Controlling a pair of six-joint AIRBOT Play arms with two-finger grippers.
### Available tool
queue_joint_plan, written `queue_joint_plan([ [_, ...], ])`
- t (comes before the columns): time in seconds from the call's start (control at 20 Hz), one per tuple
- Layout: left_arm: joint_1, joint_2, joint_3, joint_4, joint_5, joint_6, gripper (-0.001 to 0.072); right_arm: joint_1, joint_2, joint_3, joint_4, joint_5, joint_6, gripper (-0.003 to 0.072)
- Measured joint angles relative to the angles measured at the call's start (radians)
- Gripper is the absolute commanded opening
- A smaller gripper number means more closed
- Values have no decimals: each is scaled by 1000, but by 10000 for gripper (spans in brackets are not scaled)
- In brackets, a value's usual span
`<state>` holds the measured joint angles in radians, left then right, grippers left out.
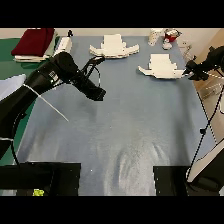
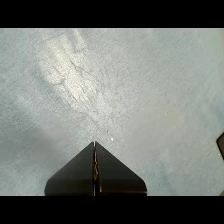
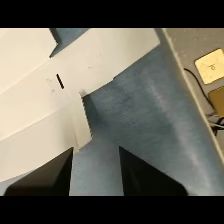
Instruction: Fold the box.
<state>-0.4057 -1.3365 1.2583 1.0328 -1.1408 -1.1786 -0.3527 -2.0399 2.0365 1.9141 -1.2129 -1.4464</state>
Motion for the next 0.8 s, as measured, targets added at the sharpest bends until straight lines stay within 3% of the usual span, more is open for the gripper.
queue_joint_plan([
  [0.05,0,0,0,0,0,0,14,-5,-19,5,25,4,-13,399],
  [0.1,0,0,0,0,0,0,14,-9,-37,9,51,11,-24,320],
  [0.2,0,0,0,0,0,0,13,-16,-62,13,93,20,-45,57],
  [0.25,0,0,0,0,0,0,13,-19,-71,15,119,21,-56,3],
  [0.6,0,0,0,0,0,0,13,-14,-34,-2,263,-54,-134,0],
  [0.8,0,0,0,0,0,0,13,8,99,-145,260,-143,-152,0],
])
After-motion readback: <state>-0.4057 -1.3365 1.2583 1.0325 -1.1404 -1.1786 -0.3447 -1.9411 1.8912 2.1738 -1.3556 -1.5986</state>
